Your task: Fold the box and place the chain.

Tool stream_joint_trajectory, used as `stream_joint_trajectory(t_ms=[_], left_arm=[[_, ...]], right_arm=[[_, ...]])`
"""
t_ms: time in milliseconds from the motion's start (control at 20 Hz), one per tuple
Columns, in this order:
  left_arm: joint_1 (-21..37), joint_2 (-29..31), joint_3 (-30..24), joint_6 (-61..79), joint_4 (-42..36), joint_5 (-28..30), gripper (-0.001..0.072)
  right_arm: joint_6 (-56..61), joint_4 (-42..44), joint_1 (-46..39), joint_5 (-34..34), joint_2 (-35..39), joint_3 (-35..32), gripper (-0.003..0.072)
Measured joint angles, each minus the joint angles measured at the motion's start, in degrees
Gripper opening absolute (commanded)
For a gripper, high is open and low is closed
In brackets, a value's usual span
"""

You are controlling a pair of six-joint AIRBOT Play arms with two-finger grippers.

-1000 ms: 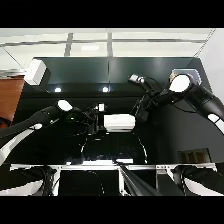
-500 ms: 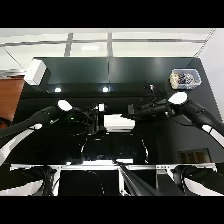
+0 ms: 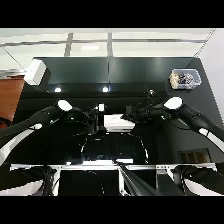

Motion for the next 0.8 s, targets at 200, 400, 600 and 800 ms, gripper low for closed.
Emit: stream_joint_trajectory(t_ms=[200, 400, 600, 800], left_arm=[[0.0, 0.0, 0.0, 0.02, 0.02, 0.02, 0.0293], [0.0, 0.0, 0.0, 0.0, 0.0, 0.04, 0.0294], [0.0, 0.0, 0.0, -0.02, -0.02, 0.07, 0.0293], [0.0, -0.02, 0.0, -0.09, -0.07, -0.13, 0.0293]], right_arm=[[1.4, -2.82, 0.26, -0.07, -0.66, -0.04, 0.0012], [1.86, -4.46, 0.31, 0.04, -2.05, -0.07, 0.0012], [1.75, -5.84, 0.31, 0.0, -2.56, -0.04, 0.0013], [-0.2, -7.45, 0.31, 2.75, -2.62, 1.68, 0.0013]])
